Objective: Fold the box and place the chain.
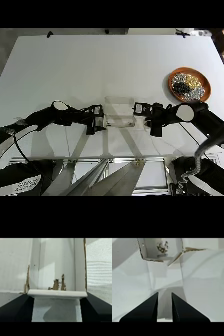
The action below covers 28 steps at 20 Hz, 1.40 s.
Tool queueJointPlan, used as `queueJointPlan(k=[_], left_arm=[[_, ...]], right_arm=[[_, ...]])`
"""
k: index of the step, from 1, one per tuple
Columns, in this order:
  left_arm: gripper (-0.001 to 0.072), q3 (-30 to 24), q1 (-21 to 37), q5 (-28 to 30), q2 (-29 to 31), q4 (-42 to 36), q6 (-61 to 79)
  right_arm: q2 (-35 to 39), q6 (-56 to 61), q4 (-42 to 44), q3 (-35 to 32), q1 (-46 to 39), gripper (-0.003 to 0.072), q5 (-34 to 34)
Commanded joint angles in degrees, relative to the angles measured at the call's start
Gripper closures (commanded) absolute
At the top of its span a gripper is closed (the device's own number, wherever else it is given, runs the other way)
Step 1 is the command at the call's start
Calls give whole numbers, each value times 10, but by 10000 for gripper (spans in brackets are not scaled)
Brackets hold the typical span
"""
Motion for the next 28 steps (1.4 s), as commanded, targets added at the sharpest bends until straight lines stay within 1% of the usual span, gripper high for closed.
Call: queueJointPlan(k=[1,4,9,16,20,24,26,28], left_arm=[[440,0,0,0,0,0,0],[440,0,0,0,0,0,0],[440,0,0,0,0,0,0],[440,0,0,0,0,0,0],[440,0,0,0,0,0,0],[440,0,0,0,0,0,0],[440,0,0,0,0,0,0],[440,0,0,0,0,0,0]], right_arm=[[-45,-45,28,0,1,494,-16],[-69,-59,35,0,1,494,-23],[-70,-94,35,0,1,494,-23],[-70,-95,36,0,1,495,-23],[-70,-95,50,0,14,495,-44],[-70,-95,51,-1,57,495,-98],[-70,-95,51,-1,61,497,-102],[-70,-92,50,-1,61,515,-101]])
